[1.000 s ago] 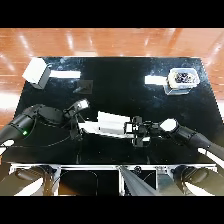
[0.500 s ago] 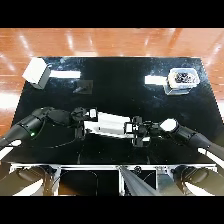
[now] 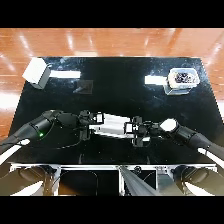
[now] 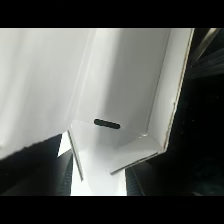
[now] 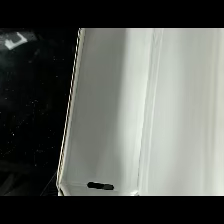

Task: Fold the box and place the chain.

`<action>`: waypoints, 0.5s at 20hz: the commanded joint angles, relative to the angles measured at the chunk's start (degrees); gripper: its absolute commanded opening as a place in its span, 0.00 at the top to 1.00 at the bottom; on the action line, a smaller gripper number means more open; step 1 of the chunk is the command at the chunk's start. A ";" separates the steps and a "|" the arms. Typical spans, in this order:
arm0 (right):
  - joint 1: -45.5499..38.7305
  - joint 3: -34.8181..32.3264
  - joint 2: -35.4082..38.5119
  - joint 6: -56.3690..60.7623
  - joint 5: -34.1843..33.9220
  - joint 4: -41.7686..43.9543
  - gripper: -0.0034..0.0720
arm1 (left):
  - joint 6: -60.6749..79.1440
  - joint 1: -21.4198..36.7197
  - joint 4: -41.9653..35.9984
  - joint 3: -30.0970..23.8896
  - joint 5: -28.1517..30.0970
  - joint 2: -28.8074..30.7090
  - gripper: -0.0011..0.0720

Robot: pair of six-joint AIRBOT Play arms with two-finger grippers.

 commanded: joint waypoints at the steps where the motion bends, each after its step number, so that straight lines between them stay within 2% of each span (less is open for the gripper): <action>1: 0.00 0.02 -0.04 0.00 -0.02 0.02 0.21 | 0.00 -0.24 -1.99 0.04 1.79 -0.17 0.47; 2: 0.00 0.02 -0.04 0.00 -0.02 0.00 0.21 | 0.00 -0.24 -2.99 0.04 1.77 -0.17 0.55; 10: 0.00 0.02 -0.04 0.00 -0.02 0.00 0.21 | 0.00 -0.35 -8.28 0.04 2.27 -0.17 0.56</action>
